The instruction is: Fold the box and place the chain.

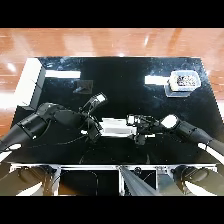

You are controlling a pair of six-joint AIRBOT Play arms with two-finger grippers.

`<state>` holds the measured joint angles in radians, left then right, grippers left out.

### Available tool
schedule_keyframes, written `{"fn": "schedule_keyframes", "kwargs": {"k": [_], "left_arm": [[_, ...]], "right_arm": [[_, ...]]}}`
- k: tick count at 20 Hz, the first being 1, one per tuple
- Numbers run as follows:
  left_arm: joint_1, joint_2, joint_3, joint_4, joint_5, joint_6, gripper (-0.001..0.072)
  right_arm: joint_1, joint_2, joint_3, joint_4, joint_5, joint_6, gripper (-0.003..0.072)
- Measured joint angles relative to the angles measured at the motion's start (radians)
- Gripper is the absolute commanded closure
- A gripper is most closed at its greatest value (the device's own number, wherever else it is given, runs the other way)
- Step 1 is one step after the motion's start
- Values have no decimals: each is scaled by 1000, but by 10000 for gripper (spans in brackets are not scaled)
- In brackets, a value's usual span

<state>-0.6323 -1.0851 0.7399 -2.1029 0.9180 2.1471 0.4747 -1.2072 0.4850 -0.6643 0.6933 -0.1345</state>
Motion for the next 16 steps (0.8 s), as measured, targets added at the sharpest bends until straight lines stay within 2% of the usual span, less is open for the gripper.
{"fn": "schedule_keyframes", "kwargs": {"k": [4,11,16], "left_arm": [[-14,7,-28,-11,-72,12,687],[-76,9,-39,-29,-358,20,687],[-87,-27,-39,-32,-495,19,688]], "right_arm": [[0,0,0,0,0,1,198],[0,0,0,0,-2,3,198],[0,0,0,0,-2,3,198]]}}
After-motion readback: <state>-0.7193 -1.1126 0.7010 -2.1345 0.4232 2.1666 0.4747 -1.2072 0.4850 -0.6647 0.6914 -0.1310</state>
